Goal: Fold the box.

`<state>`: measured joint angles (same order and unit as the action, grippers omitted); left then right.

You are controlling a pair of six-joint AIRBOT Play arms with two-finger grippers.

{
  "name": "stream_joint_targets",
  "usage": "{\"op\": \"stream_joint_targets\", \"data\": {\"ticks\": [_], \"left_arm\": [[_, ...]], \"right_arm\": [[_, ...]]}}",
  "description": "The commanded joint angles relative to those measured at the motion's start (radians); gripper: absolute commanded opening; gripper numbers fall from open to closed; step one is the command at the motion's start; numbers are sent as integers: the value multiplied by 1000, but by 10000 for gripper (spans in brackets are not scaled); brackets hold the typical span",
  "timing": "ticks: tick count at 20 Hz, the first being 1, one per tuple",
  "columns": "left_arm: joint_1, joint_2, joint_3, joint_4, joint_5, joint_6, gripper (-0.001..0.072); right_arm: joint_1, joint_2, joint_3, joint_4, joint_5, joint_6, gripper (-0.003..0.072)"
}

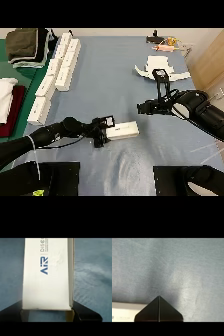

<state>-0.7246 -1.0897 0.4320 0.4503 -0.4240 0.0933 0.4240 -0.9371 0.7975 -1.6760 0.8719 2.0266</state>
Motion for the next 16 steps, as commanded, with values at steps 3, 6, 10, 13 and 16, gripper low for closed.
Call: {"op": "stream_joint_targets", "data": {"ticks": [3, 6, 10, 13, 16], "left_arm": [[212, 138, 1, 84, 92, -319, 476], [439, 204, 2, 354, 70, -676, 476], [732, 223, 6, 642, -120, -1022, 477], [848, 223, 6, 651, -123, -1037, 477], [881, 223, 5, 650, -66, -1056, 477]], "right_arm": [[-6, -3, 5, -3, 7, 7, 7], [-6, -3, 5, -3, 7, 7, 7], [-6, -3, 5, -3, 7, 7, 7], [-6, -3, 5, -3, 7, 7, 7], [-6, -3, 5, -3, 7, 7, 7]]}}
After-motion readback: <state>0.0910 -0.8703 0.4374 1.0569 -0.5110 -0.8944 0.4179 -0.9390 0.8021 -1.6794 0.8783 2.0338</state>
